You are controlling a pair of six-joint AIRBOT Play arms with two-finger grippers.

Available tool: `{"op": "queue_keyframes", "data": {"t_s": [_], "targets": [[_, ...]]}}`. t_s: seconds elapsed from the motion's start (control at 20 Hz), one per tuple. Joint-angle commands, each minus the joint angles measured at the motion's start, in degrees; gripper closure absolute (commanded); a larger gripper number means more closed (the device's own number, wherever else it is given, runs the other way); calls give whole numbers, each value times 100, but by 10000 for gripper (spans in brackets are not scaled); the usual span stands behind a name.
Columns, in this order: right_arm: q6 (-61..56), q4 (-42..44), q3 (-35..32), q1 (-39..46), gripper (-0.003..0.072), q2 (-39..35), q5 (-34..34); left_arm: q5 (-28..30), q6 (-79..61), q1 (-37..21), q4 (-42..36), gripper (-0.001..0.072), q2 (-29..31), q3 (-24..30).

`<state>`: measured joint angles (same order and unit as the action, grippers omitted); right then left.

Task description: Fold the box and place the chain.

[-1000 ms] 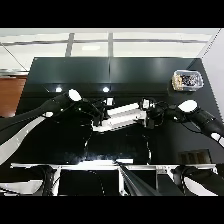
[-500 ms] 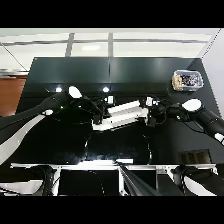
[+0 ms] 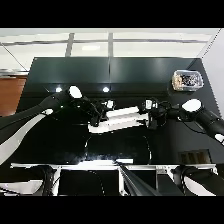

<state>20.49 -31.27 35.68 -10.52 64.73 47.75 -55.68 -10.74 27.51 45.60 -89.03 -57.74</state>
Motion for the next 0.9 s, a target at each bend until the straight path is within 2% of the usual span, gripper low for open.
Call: {"op": "queue_keyframes", "data": {"t_s": [0.0,0.15,0.3,0.85], "targets": [[46,44,2,-173,51,42,-20,-24,0,2,39,683,4,-7],[149,372,2,-199,51,190,39,-2,0,0,42,682,4,-7],[133,356,-2,-201,52,341,485,111,0,0,39,682,4,-7],[96,101,-166,-212,53,800,55,199,2,0,-284,682,4,-7]]}}
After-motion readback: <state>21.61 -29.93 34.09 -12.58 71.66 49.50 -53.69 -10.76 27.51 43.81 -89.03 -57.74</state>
